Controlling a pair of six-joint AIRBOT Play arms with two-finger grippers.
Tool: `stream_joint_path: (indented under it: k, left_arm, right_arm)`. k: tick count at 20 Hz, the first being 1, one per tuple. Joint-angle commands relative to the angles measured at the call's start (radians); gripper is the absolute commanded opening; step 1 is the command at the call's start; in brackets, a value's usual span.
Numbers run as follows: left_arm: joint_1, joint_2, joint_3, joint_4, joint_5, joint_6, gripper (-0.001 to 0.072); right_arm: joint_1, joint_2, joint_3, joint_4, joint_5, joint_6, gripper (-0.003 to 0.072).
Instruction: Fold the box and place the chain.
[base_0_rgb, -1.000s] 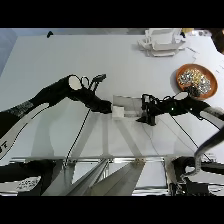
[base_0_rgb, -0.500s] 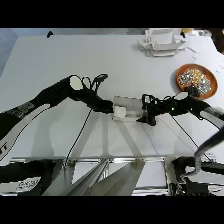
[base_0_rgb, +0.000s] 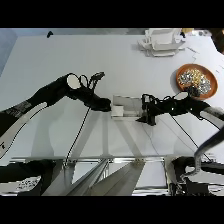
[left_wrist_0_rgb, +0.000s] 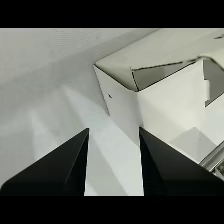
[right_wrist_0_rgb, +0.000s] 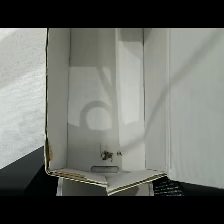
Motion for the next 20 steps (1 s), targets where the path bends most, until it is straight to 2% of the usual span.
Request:
stream_joint_path:
  k: [1,4,12,14,20]
  left_arm:
    - [-0.004,0.001,0.001,-0.017,-0.01,-0.01,0.0352]
    - [-0.029,0.0,0.001,-0.069,0.003,-0.009,0.0353]
    - [-0.077,-0.003,0.001,-0.052,0.07,-0.061,0.0355]
    - [-0.087,-0.003,0.001,-0.019,0.097,-0.115,0.0419]
    - [-0.138,-0.008,0.032,0.186,0.127,-0.3,0.0418]
  right_arm:
    - [0.0,0.0,0.0,0.0,0.003,-0.001,0.0404]
    - [0.0,0.0,0.0,0.0,0.003,-0.001,0.0404]
    - [0.0,0.0,0.0,0.0,0.003,-0.001,0.0404]
    - [0.0,0.0,0.0,0.0,0.003,-0.001,0.0404]
    - [0.0,0.0,0.0,0.0,0.003,-0.002,0.0404]
